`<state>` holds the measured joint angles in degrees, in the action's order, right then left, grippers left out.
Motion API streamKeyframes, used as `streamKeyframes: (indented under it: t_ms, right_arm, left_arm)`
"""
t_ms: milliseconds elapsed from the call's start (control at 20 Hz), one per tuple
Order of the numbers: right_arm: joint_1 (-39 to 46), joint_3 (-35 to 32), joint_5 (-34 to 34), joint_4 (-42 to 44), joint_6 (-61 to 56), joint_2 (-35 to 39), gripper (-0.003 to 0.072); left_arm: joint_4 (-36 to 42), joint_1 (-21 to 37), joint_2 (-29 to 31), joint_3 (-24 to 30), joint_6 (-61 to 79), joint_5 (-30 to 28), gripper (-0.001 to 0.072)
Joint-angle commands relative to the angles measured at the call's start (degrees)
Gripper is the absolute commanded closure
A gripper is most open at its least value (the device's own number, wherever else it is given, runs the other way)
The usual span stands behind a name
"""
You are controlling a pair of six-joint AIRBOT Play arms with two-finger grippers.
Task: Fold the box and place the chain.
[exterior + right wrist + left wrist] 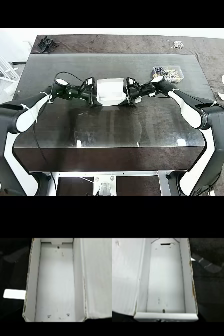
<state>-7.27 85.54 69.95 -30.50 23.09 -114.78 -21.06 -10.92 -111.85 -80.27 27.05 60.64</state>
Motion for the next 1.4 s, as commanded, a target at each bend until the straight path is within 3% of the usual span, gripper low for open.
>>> streamKeyframes:
  t_ms: [0, 950, 1100, 1350]
  right_arm:
    - [0.0, 0.0, 0.2, 0.0, 0.0, 0.0, 0.0108]
    - [0.0, 0.0, 0.2, 0.0, 0.0, 0.0, 0.0107]
    - [0.0, 0.0, 0.2, 0.0, 0.0, 0.0, 0.0107]
    - [0.0, 0.0, 0.2, 0.0, 0.0, 0.0, 0.0107]
  left_arm:
    - [-0.4, 0.0, 0.0, 0.0, 2.0, -1.6, -0.0011]
    - [1.4, 0.0, -0.1, 0.0, -1.2, 0.5, -0.0011]
    - [2.0, 0.0, -2.5, -2.5, -4.5, 3.6, -0.0011]
    - [1.0, 0.1, -3.2, -3.8, -4.2, 3.5, -0.0008]
